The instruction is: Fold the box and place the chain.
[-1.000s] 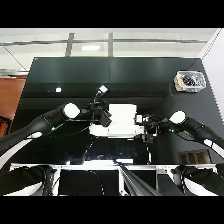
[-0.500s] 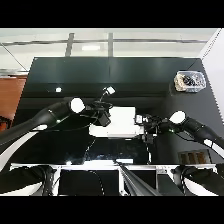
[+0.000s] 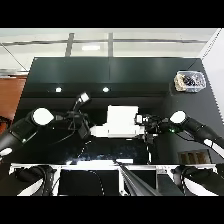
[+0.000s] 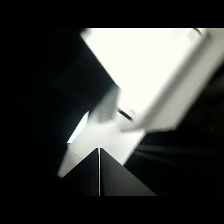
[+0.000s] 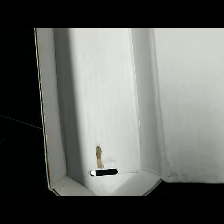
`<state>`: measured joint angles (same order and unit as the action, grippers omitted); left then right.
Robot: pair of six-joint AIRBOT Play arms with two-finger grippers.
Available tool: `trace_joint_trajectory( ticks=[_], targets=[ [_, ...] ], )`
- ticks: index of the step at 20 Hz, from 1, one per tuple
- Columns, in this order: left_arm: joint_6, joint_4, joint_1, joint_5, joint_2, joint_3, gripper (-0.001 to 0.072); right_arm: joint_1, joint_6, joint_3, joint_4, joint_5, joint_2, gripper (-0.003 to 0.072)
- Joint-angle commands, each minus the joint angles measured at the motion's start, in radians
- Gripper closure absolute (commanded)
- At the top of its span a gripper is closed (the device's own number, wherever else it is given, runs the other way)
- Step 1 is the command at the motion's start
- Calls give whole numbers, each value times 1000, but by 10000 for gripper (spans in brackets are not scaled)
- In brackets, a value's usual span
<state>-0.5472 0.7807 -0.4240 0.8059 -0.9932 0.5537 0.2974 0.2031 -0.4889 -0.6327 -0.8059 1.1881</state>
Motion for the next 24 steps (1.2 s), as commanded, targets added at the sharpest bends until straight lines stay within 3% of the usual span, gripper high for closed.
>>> trace_joint_trajectory(
  ticks=[1,2,4,5,7,10,15,16,17,19,20,24],
  targets=[
    [451,-108,-6,6,23,-105,212,1,0,-1,0,-10,0,497],
    [468,-104,-30,-70,14,-105,-8,1,0,-1,0,-10,0,497],
    [473,-42,-76,-209,-1,-98,1,1,0,-1,0,-10,0,497],
    [472,21,-96,-226,-13,-85,4,1,0,-1,0,-10,0,497],
    [472,102,-133,-203,-44,-48,10,1,0,-1,-3,-10,0,497],
    [473,32,-143,-97,-124,36,11,1,0,-1,-4,-10,0,497],
    [475,32,-158,30,-245,120,36,1,0,-1,-4,-10,0,497],
    [474,28,-167,37,-251,121,70,1,0,-1,-4,-10,0,497],
    [473,19,-172,24,-255,121,159,1,0,-1,-4,-10,0,497],
    [474,-46,-170,3,-259,121,477,1,0,-1,-4,-10,0,497],
    [474,-53,-171,-16,-259,121,550,1,0,-1,-4,-10,0,497],
    [474,-53,-170,-36,-259,121,549,1,0,-1,-3,-10,0,497]
  ],
)
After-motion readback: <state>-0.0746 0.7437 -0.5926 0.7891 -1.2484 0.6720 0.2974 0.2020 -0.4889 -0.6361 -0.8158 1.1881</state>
